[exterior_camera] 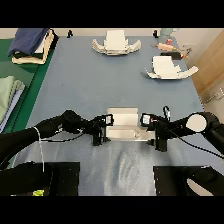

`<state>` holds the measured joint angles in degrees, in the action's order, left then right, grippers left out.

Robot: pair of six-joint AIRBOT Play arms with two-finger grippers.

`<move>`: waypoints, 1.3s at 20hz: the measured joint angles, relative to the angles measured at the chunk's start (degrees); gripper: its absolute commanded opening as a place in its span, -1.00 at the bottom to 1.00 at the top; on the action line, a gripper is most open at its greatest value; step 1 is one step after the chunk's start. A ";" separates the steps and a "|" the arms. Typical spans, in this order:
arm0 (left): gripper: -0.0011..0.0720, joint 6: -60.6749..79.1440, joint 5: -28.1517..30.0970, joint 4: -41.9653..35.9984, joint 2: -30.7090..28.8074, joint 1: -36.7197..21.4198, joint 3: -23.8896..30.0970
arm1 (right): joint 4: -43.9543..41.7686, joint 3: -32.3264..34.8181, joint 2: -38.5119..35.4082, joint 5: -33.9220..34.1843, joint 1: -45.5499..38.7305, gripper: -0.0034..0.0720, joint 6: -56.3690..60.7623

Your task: Fold the box.

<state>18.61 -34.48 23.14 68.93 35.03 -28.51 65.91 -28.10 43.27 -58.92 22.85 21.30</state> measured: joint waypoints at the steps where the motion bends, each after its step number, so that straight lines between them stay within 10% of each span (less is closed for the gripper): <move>1: 0.38 0.00 0.00 0.00 0.00 0.00 0.00 | -0.17 0.52 0.09 2.32 0.00 0.62 -2.64; 8: 0.38 -0.02 0.02 0.00 0.00 0.00 0.00 | -7.30 1.86 5.31 9.46 -0.04 -0.20 -16.39; 16: 0.38 -0.09 0.02 0.02 0.00 0.00 0.00 | -14.14 1.95 8.74 14.47 2.80 -0.45 -22.40; 20: 0.38 0.02 0.02 0.04 0.00 0.00 0.00 | -15.56 1.95 10.60 16.44 4.70 0.71 -23.02; 26: 0.38 0.04 0.02 0.02 0.00 0.00 0.00 | -16.15 1.97 11.74 17.38 5.38 0.83 -23.19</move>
<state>18.65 -34.46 23.16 68.93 35.03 -28.51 49.76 -26.13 55.00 -41.54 28.23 -1.89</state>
